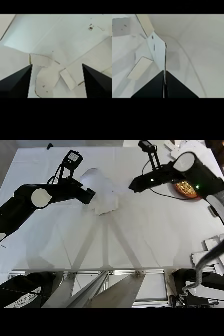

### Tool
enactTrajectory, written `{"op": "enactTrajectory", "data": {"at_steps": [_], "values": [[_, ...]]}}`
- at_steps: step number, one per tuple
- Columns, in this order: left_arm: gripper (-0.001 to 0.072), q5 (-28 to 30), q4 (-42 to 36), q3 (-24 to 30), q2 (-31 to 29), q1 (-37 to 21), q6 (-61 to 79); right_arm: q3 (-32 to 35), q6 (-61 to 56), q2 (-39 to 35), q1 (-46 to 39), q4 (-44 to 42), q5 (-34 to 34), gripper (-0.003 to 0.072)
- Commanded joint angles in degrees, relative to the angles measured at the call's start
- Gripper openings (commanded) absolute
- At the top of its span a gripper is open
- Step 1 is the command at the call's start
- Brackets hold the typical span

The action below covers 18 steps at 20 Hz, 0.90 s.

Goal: Fold the box and place the chain.

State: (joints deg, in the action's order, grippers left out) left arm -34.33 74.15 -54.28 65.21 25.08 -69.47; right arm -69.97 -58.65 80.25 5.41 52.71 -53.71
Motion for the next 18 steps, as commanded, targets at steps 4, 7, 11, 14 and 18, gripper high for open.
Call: {"op": "enactTrajectory", "data": {"at_steps": [4,7,11,14,18], "values": [[0.0695,0.02,0.00,-0.02,0.00,0.02,0.00,23.39,0.17,-6.23,-1.44,-1.68,21.79,0.0009],[0.0695,0.00,0.00,-0.02,0.00,0.02,0.00,26.88,0.22,-6.27,-1.44,-2.12,22.03,0.0009],[0.0695,0.02,0.00,-0.02,0.00,0.02,0.00,26.88,-0.02,-8.00,-1.44,-3.39,24.17,0.0010],[0.0695,0.02,0.00,-0.02,0.00,0.02,0.00,26.88,-0.04,-8.26,-1.44,-3.45,24.28,0.0010],[0.0695,0.02,0.00,-0.02,0.00,0.02,0.00,27.23,-4.11,-8.02,-1.42,-3.48,27.58,0.0010]]}}
